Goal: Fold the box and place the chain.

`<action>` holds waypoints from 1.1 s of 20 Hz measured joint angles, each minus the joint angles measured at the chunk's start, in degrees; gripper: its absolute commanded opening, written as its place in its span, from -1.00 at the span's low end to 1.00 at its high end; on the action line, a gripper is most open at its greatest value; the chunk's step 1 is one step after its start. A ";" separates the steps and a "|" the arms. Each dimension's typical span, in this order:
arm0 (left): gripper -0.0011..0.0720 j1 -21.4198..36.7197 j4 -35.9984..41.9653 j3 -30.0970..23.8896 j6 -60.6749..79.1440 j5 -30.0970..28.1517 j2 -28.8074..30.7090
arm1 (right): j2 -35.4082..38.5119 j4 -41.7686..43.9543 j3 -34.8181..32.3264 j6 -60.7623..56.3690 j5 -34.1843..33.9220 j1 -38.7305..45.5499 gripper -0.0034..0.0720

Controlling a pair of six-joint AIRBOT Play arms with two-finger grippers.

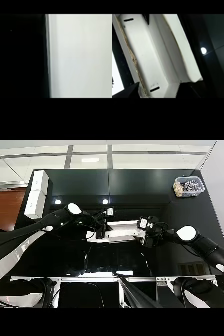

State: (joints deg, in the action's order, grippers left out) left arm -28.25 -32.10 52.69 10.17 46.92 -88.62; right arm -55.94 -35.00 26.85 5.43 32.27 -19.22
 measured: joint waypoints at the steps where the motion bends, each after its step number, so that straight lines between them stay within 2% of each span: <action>1: -0.91 0.00 0.00 0.00 0.00 0.00 0.00 | -0.04 -0.31 0.02 0.00 0.00 0.07 0.92; 5: -0.91 0.00 0.00 0.00 0.00 0.04 0.00 | -0.92 0.59 0.09 1.64 1.27 0.28 0.92; 13: -0.91 0.00 -0.04 0.00 0.07 0.09 0.00 | -7.04 12.92 0.92 15.89 6.58 3.37 0.92; 18: -0.91 -0.02 -0.04 0.00 0.17 0.17 0.00 | -11.04 14.49 1.05 19.17 9.05 3.78 0.92; 22: -0.91 -0.02 -0.07 0.00 0.15 0.22 0.00 | -13.14 12.07 1.66 19.76 11.13 3.82 0.92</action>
State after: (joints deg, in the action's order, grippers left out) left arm -28.27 -32.16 52.69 10.33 47.13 -88.62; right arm -69.08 -22.94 28.51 25.19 43.40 -15.40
